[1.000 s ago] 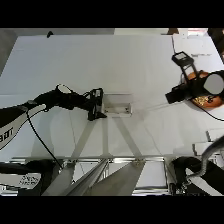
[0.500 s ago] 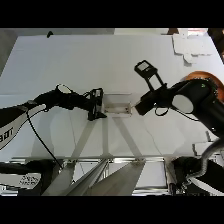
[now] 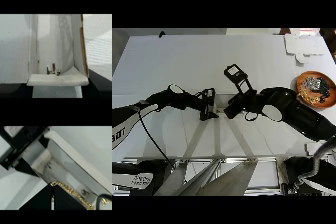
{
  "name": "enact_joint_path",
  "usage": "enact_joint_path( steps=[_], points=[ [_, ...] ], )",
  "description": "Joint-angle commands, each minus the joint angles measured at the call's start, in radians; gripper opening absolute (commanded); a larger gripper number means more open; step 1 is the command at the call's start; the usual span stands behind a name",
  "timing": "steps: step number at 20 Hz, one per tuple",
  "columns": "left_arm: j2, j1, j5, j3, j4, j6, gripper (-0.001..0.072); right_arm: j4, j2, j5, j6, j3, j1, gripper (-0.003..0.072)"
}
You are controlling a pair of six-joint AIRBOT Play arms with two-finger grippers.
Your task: Fold the box and place the chain.
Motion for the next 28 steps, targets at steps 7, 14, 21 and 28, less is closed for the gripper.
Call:
enact_joint_path(
  steps=[7, 14, 21, 28],
  points=[
    [0.0, 0.001, 0.0, 0.0, 0.0, 0.0, 0.0158, 0.064, -0.177, -0.14, 0.0, 0.001, 0.006, 0.0014],
    [0.0, 0.001, 0.0, 0.0, 0.0, 0.0, 0.0158, 0.035, -0.258, -0.098, 0.0, 0.001, 0.006, 0.0025],
    [0.0, 0.001, 0.0, 0.0, 0.0, 0.0, 0.0158, 0.009, -0.151, -0.067, 0.002, 0.001, -0.019, 0.0204],
    [0.0, 0.001, 0.0, 0.0, 0.0, 0.0, 0.0158, -0.121, 0.106, 0.213, 0.038, 0.001, -0.378, 0.0209]
  ],
)
